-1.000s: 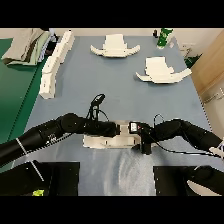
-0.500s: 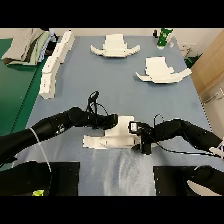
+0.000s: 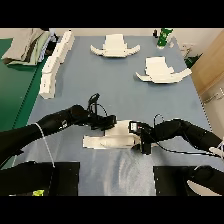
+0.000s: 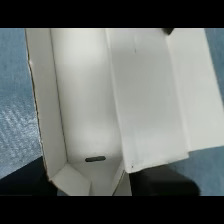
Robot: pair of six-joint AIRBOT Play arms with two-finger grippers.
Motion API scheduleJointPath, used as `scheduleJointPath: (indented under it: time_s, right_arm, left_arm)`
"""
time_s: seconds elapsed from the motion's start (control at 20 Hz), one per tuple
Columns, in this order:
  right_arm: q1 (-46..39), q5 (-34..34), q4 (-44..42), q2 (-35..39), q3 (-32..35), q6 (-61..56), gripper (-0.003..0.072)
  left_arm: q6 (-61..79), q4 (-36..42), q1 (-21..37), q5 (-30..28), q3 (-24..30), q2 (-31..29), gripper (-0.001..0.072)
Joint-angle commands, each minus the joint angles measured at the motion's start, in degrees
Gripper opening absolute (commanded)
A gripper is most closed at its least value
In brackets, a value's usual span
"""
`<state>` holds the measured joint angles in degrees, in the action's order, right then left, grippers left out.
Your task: Fold the box.
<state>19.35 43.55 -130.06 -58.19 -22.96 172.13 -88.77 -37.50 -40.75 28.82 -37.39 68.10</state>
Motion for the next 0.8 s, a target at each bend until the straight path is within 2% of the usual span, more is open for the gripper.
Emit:
scheduleJointPath:
  time_s: [0.0,0.2,0.4,0.6,0.65,0.7,0.75]
  right_arm:
    - [0.0,0.0,0.0,0.0,0.0,0.0,0.0522]
    - [0.0,0.0,0.0,0.0,0.0,0.0,0.0522]
    - [0.0,0.0,0.0,0.0,0.0,0.0,0.0522]
    - [0.0,0.0,0.0,0.0,0.0,0.0,0.0523]
    - [0.0,0.0,0.0,0.0,0.0,0.0,0.0522]
    - [0.0,0.0,0.0,0.0,0.0,0.0,0.0522]
    - [0.0,0.0,0.0,0.0,0.0,0.0,0.0523]
  left_arm:
    - [5.6,-0.5,2.5,1.5,-2.4,-4.3,0.0013]
    - [6.4,-10.4,6.8,10.0,-3.7,-17.0,0.0013]
    - [7.3,-23.2,7.2,21.0,-3.5,-27.8,0.0014]
    - [23.3,-22.7,7.1,27.0,-3.4,-31.6,0.0016]
    - [26.2,-22.7,7.1,27.6,-3.4,-31.5,0.0093]
    - [28.8,-22.7,7.1,27.4,-3.4,-31.4,0.0478]
    - [30.0,-22.8,7.1,26.9,-3.4,-31.2,0.0688]
